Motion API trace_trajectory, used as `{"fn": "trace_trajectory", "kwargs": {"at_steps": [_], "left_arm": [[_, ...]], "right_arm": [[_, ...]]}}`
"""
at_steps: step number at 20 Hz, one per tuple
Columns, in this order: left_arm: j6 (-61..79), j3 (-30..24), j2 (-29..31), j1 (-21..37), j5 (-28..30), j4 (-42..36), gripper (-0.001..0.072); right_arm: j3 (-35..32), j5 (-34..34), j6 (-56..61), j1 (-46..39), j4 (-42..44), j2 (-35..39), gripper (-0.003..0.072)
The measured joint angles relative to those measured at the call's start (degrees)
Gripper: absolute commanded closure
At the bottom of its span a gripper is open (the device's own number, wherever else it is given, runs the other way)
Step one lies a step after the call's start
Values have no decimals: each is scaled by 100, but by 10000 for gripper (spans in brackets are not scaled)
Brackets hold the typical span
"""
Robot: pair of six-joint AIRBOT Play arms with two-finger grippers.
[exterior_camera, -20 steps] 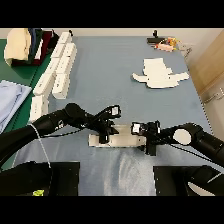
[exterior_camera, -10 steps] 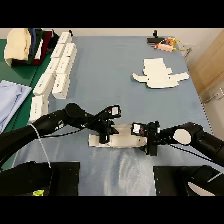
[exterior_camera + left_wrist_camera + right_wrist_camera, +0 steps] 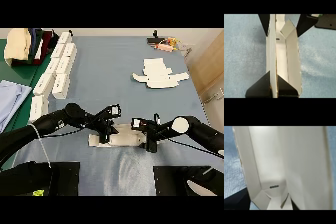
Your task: Fold the box.
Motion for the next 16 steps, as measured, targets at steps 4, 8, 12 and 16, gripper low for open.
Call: {"fn": "trace_trajectory", "kwargs": {"at_steps": [4, 8, 12, 16], "left_arm": [[0, 0, 0, 0, -2, 0, 693], [0, 0, 2, 0, -2, 4, 694], [0, 0, 2, 0, -9, 2, 693], [0, 0, 2, 0, -9, 2, 694]], "right_arm": [[201, 127, -297, -157, 173, -402, -21], [258, 358, -511, -326, 234, -509, -22], [273, 446, -605, -365, 232, -535, -21], [275, 479, -688, -378, 234, -514, -10]]}}
